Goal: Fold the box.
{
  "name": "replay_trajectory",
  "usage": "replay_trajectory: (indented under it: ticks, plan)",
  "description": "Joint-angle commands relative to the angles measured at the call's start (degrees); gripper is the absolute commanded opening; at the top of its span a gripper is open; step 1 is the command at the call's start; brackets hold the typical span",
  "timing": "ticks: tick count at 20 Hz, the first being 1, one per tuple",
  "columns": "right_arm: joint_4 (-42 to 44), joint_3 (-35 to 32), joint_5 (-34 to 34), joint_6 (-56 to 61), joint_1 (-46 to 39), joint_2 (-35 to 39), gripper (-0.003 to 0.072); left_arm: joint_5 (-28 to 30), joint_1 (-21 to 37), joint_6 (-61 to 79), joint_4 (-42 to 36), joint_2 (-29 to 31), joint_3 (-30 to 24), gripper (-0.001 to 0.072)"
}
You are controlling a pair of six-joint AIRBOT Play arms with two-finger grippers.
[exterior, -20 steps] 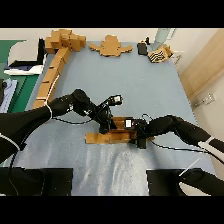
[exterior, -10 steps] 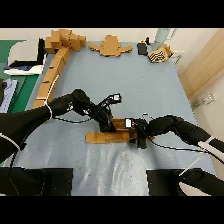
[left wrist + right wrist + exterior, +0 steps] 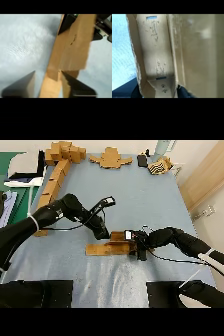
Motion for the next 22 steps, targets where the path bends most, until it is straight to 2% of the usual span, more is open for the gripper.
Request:
replay_trajectory:
  ticks: [1,3,4,8,10,14,16,18,22]
  plan:
    - [0.04,0.02,-0.04,0.02,0.02,-0.04,0.0501,-15.43,0.48,-23.17,6.29,2.14,-0.07,0.0014]
    - [0.04,0.02,-0.04,0.02,0.02,-0.04,0.0502,-20.35,-1.86,-31.12,2.73,1.86,-0.92,0.0012]
    - [0.04,0.02,-0.02,0.0,0.02,-0.04,0.0502,-19.54,-3.65,-31.19,-0.31,1.64,-1.01,0.0013]
    - [0.04,0.02,-0.04,0.02,0.02,-0.04,0.0501,-4.5,-6.58,-31.17,-15.96,0.79,-0.85,0.0013]
    - [0.04,0.02,-0.17,0.02,0.02,-0.04,0.0502,1.73,-5.9,-31.06,-18.84,-0.35,-0.83,0.0013]
    - [0.04,0.02,-0.24,0.02,0.02,-0.04,0.0502,13.55,-5.2,-31.61,-18.84,-3.3,-0.83,0.0013]
    - [0.04,0.02,-0.22,0.02,0.02,-0.04,0.0501,17.53,-5.14,-31.63,-17.94,-5.07,-0.83,0.0012]
    - [0.04,0.02,-0.24,0.02,0.02,-0.04,0.0502,17.25,-5.27,-32.87,-14.29,-7.41,-0.76,0.0012]
    - [0.04,0.02,-0.22,0.02,0.02,-0.04,0.0502,12.55,-5.27,-42.07,-3.69,-9.77,-0.63,0.0011]
